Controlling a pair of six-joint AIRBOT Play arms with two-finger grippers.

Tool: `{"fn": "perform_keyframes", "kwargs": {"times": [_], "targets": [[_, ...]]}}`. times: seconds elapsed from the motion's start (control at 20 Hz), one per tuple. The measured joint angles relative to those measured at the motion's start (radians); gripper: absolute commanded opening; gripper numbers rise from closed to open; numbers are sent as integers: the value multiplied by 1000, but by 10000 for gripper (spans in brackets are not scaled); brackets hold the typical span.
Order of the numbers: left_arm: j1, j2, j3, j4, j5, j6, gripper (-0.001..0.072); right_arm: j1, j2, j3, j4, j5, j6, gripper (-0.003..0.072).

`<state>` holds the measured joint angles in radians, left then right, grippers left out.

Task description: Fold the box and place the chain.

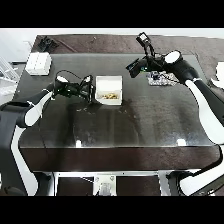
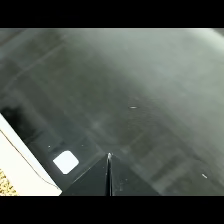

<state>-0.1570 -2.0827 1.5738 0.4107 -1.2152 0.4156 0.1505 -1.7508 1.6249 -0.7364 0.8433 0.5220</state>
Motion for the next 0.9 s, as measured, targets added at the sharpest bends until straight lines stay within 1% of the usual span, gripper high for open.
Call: {"fn": "perform_keyframes", "kwargs": {"times": [0.15,0.3,0.45,0.5,0.55,0.65,0.75,0.9], "targets": [[0,0,0,0,0,0,430,-10,-80,67,59,102,-63,16],[0,0,0,0,0,0,430,-10,-126,96,92,166,-93,18],[0,0,0,0,0,0,430,1,-144,109,121,248,-107,75],[0,0,0,0,0,0,430,4,-148,112,134,275,-108,133],[0,0,0,0,0,0,430,7,-151,115,148,306,-111,165],[0,0,0,0,0,0,430,10,-152,126,190,368,-114,172],[0,0,0,0,0,0,430,12,-154,136,211,435,-114,221],[0,0,0,0,0,0,430,16,-155,144,232,516,-114,221]]}}
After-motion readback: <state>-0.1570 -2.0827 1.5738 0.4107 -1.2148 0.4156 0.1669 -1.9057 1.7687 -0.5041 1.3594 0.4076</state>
